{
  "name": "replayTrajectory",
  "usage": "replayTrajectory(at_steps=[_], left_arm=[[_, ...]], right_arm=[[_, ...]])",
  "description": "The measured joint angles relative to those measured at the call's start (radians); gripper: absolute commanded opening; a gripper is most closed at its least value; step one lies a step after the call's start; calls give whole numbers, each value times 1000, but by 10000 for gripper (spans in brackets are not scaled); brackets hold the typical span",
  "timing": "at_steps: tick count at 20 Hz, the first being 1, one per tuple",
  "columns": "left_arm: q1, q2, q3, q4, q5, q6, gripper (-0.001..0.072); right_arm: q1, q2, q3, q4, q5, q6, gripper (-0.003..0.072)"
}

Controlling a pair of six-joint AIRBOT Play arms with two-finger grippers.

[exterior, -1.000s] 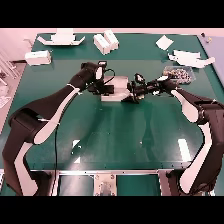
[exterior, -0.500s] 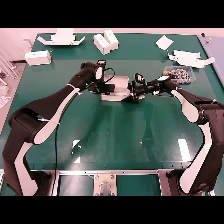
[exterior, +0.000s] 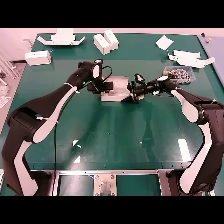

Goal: Fold the box and place the chain.

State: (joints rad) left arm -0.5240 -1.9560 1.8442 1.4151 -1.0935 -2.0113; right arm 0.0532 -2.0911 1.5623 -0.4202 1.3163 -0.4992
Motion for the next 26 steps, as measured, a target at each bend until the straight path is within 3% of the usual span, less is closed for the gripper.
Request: replayTrajectory(at_steps=[19,20,21,26], left_arm=[[11,-46,39,-13,-58,-3,423],[14,-46,45,-13,-63,-2,529],[17,-45,51,-14,-68,0,587],[23,-45,71,-9,-100,9,587]], right_arm=[[1,0,0,3,-2,0,528],[1,0,0,1,-3,1,528],[1,0,0,0,-3,1,527],[1,0,0,1,-3,1,528]])
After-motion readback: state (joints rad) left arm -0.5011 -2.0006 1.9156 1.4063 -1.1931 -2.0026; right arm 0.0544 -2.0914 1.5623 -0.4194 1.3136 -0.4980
